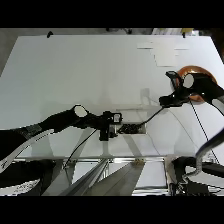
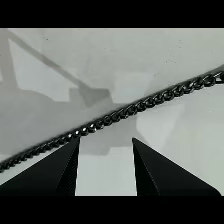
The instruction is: Fold the box and place the chain.
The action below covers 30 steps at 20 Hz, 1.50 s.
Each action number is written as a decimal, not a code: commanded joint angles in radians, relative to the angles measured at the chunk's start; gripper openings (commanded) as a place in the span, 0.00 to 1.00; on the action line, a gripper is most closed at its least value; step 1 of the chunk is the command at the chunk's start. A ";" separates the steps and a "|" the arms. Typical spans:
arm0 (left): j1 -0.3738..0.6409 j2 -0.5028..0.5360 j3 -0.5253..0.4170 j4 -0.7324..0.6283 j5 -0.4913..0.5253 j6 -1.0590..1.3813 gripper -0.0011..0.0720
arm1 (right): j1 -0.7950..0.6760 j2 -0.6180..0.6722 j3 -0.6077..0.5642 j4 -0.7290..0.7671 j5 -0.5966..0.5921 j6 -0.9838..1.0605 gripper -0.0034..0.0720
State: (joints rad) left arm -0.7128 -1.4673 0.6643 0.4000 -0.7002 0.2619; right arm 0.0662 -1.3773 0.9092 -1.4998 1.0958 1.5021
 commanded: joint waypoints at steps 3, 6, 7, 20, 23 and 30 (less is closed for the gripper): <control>0.000 0.000 0.000 0.000 0.000 0.000 0.30 | -0.001 -0.031 0.000 -0.007 -0.020 0.011 0.47; 0.000 0.000 0.000 0.000 0.000 0.000 0.30 | -0.001 -0.056 0.000 -0.002 -0.026 0.011 0.44; 0.000 0.000 0.000 0.000 0.000 0.000 0.30 | -0.001 -0.061 0.000 0.008 -0.024 0.011 0.44; 0.000 0.000 0.000 0.000 0.000 0.000 0.30 | 0.005 0.259 -0.001 0.144 0.143 -0.037 0.07; 0.000 0.000 0.000 0.000 0.000 0.000 0.30 | 0.068 0.402 -0.002 0.229 0.216 -0.070 0.07; 0.000 0.000 0.000 0.000 0.000 0.000 0.30 | 0.314 0.605 -0.002 0.392 0.255 -0.066 0.07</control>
State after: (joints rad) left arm -0.7128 -1.4673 0.6643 0.3996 -0.7002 0.2619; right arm 0.2886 -0.8425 0.9081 -1.1912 1.3365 1.4376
